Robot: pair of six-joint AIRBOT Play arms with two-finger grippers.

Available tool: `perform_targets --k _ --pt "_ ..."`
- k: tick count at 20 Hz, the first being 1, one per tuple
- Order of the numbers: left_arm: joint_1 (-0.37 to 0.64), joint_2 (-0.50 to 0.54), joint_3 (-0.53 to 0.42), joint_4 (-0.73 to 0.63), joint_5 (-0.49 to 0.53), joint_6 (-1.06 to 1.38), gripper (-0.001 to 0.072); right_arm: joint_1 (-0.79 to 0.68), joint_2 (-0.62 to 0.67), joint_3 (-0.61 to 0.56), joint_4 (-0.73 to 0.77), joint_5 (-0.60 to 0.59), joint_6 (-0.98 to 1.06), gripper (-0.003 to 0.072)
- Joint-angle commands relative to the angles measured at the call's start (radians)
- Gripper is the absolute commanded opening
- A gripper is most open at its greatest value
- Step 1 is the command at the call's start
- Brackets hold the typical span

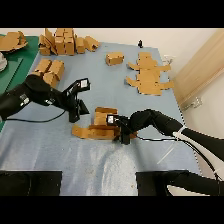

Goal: Fold the box.

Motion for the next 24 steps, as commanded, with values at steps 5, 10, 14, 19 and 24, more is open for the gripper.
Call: perform_targets --k 5,10,14,19,24 --pt "-0.009 0.056 -0.257 -0.093 0.199 0.345 0.0628 -0.001 -0.001 0.001 0.000 0.001 0.001 0.0481" --pt "-0.057 0.028 -0.257 -0.056 0.144 0.344 0.0683 -0.001 -0.001 0.001 0.000 0.001 0.001 0.0481" --pt "-0.056 0.027 -0.257 0.002 0.112 0.341 0.0683 -0.001 -0.001 0.001 0.000 0.001 0.001 0.0481" --pt "-0.057 0.027 -0.257 -0.008 0.105 0.341 0.0683 -0.001 -0.001 0.001 0.000 0.001 0.001 0.0481" --pt "-0.060 0.026 -0.257 -0.064 0.111 0.341 0.0683 -0.001 -0.001 0.001 0.000 0.001 0.000 0.0481"
